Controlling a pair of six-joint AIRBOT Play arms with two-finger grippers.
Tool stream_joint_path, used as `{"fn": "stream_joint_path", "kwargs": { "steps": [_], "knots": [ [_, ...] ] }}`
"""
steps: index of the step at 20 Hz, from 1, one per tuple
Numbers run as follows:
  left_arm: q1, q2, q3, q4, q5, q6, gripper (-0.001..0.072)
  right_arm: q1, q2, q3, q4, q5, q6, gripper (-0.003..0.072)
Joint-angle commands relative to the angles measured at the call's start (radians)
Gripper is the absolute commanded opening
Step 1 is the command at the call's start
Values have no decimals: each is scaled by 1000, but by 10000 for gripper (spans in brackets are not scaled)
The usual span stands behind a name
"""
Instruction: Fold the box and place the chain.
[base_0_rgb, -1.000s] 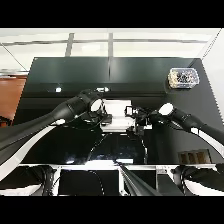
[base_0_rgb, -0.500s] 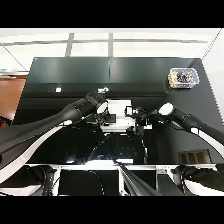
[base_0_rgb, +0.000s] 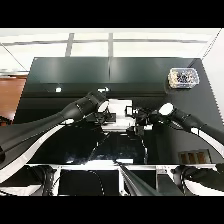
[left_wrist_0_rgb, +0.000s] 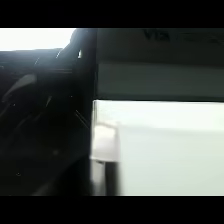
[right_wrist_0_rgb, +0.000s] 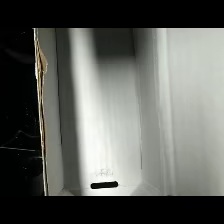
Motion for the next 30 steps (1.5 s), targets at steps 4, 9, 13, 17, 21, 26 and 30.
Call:
{"fn": "stream_joint_path", "kwargs": {
  "steps": [4, 9, 13, 17, 21, 26, 30],
  "knots": [
    [14, 0, 7, 6, -32, 2, 314, 1, 0, 0, 0, 0, -2, 460],
    [17, 0, 7, 31, -2, 0, 23, 1, 0, 0, 0, 0, -2, 460],
    [17, 0, 7, 31, 6, 0, 23, 1, 0, 0, 0, 0, -2, 459],
    [17, 0, 7, 27, 4, 1, 24, 1, 0, 0, 2, 0, -2, 460],
    [17, 0, 7, 24, 5, 1, 24, 1, 0, 0, 2, 0, -2, 459],
    [16, 0, 7, 23, 5, 1, 24, 1, 0, 0, 5, 4, 35, 459],
    [17, 0, 7, 24, 5, 1, 24, -7, 46, 24, -179, 70, 220, 710]
  ]
}}
